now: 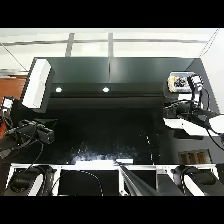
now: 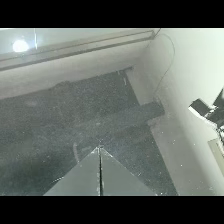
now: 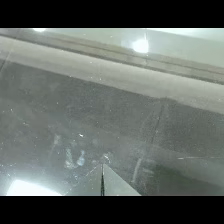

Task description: Fold the box and place the chain.

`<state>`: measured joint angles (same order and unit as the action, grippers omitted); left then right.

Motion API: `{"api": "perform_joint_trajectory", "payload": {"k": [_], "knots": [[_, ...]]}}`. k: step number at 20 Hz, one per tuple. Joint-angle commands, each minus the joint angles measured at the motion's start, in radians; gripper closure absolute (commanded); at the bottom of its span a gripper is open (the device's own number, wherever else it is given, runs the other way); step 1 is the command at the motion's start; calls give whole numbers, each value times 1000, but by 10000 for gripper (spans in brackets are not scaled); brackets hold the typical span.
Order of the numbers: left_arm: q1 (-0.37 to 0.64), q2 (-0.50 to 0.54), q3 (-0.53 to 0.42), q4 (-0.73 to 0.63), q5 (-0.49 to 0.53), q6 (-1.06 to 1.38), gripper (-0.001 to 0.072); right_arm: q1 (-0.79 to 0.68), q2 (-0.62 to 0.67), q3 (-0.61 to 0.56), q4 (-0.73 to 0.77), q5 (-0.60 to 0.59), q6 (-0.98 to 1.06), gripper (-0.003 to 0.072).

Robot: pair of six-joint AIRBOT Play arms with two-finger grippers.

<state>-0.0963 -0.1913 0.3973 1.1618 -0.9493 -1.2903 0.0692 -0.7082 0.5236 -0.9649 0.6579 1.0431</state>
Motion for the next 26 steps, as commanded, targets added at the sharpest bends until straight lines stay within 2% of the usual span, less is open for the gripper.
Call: {"api": "perform_joint_trajectory", "payload": {"k": [1, 17, 21, 23, 25, 26], "knots": [[-1, 0, 0, 0, 0, 0, 678, 1, 1, -1, 0, 0, 0, 670], [-1, 0, -1, 1, 25, 4, 678, 2, 1, -1, 20, -5, 0, 670], [-1, -2, -1, -5, 316, -2, 678, 2, 1, -1, 89, -122, 0, 670], [-1, -11, -2, -47, 417, -1, 677, 2, 1, -1, 140, -135, 0, 670], [-2, -57, -6, -129, 527, -1, 677, 2, 0, -1, 168, -161, 0, 671], [-2, -95, -8, -194, 559, 0, 677, 2, 0, -1, 167, -218, 0, 671]]}}
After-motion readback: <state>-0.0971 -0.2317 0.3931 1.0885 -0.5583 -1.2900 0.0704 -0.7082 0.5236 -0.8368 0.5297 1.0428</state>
